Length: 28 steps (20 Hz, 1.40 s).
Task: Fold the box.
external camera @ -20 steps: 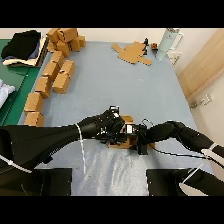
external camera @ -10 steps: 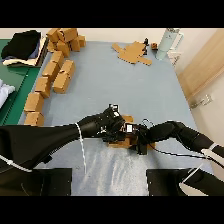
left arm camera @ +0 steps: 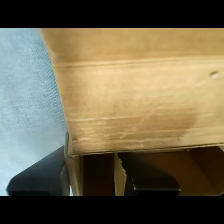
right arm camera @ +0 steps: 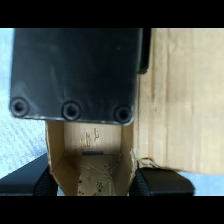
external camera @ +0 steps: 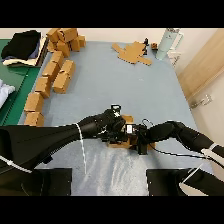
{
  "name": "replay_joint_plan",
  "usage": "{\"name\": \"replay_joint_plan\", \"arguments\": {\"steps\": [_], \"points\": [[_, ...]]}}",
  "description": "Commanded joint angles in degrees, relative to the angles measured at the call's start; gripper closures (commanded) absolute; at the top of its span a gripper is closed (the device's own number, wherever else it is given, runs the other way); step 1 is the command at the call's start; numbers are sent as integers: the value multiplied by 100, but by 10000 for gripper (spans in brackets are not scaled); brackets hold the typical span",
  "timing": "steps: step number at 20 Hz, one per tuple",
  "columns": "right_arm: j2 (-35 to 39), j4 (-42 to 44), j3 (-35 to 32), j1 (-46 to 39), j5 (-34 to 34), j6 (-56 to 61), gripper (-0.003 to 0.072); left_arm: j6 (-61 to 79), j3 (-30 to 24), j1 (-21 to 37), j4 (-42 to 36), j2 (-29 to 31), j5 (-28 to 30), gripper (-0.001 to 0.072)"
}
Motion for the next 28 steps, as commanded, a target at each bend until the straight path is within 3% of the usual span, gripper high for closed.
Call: {"name": "replay_joint_plan", "arguments": {"steps": [1, 13, 25, 28], "points": [[0, 9, 4, 4, 0, 20, 241, -39, 92, 11, -205, 4, -186, 347], [0, 9, 4, 4, 0, 20, 241, 299, 820, 640, -367, 4, -1810, 346], [0, 9, 4, 4, 0, 20, 241, 3023, 949, 2498, -3189, 4, -1982, 346], [-2, 9, 4, 4, 0, 20, 241, 4063, 951, 3049, -3230, 4, -2127, 348]]}}
